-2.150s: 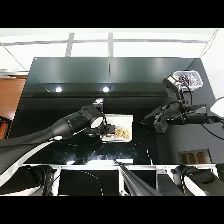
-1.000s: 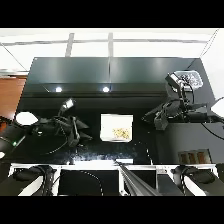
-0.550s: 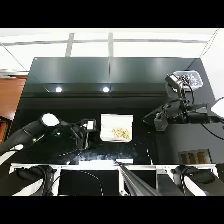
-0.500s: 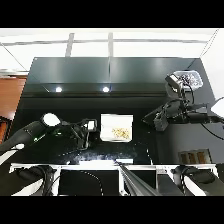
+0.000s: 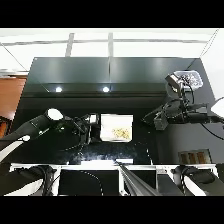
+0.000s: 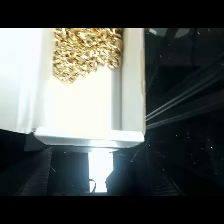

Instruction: Fold the box and place the chain.

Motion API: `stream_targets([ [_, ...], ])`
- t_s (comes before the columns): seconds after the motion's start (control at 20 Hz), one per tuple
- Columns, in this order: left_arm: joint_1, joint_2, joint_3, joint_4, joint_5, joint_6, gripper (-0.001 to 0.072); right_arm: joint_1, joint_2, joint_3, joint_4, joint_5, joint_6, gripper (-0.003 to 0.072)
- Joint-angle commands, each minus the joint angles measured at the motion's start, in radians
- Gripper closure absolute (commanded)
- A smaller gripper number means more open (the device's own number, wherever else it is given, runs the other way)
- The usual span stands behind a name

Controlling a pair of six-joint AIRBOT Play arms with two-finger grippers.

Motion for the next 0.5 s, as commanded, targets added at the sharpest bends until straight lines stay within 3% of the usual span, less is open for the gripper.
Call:
stream_targets([
  [0.0, 0.002, -0.022, 0.021, -0.010, 0.008, -0.032, -0.0001, 0.000, 0.000, 0.000, 0.000, 0.000, 0.000, 0.0308],
  [0.45, 0.000, -0.055, 0.057, -0.007, -0.002, -0.048, -0.0001, 0.000, 0.000, 0.000, 0.000, -0.004, 0.000, 0.0308],
])
